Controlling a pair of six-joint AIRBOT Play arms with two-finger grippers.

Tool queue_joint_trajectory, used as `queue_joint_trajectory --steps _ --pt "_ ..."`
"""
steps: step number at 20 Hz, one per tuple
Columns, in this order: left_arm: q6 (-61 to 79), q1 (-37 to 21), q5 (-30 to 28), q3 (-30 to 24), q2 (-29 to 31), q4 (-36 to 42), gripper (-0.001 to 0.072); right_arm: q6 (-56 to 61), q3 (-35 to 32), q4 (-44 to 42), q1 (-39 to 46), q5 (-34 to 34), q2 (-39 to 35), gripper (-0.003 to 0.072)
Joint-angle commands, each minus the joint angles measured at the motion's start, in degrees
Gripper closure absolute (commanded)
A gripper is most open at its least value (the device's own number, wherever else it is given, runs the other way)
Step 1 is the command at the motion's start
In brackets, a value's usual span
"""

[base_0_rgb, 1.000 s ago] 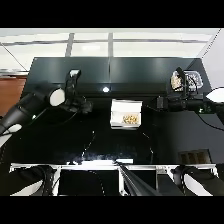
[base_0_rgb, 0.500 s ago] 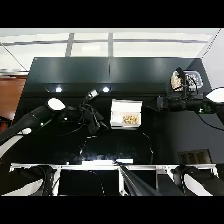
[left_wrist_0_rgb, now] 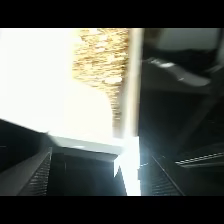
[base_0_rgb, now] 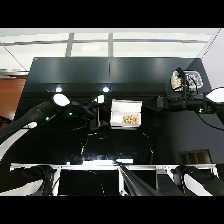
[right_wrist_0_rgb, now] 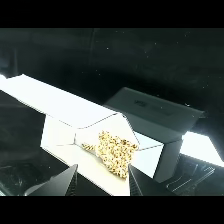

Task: Fold the box and place the chain.

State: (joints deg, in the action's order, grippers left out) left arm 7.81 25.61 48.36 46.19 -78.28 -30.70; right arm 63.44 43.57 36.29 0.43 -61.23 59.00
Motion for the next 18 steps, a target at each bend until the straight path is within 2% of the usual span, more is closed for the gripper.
queue_joint_trajectory --steps 1,6,9,12,18 --pt "1.38 0.61 -1.20 3.52 -4.15 -2.01 -0.0010 -0.02 0.02 -0.04 0.02 0.00 -0.02 0.0305" --pt "0.48 0.59 0.31 3.96 -5.90 -7.28 -0.0010 -0.02 0.04 -0.04 0.02 0.07 -0.02 0.0305" --pt "0.55 0.61 0.09 3.96 -6.64 -6.86 -0.0010 -0.02 0.02 -0.04 0.02 0.20 -0.02 0.0306" --pt "1.11 1.01 0.02 3.96 -7.78 -3.23 -0.0010 -0.02 0.04 -0.04 0.02 0.20 -0.02 0.0306" --pt "1.99 2.27 -2.16 3.96 -8.15 -2.89 -0.0010 -0.02 0.02 -0.02 0.02 0.46 -0.02 0.0306"
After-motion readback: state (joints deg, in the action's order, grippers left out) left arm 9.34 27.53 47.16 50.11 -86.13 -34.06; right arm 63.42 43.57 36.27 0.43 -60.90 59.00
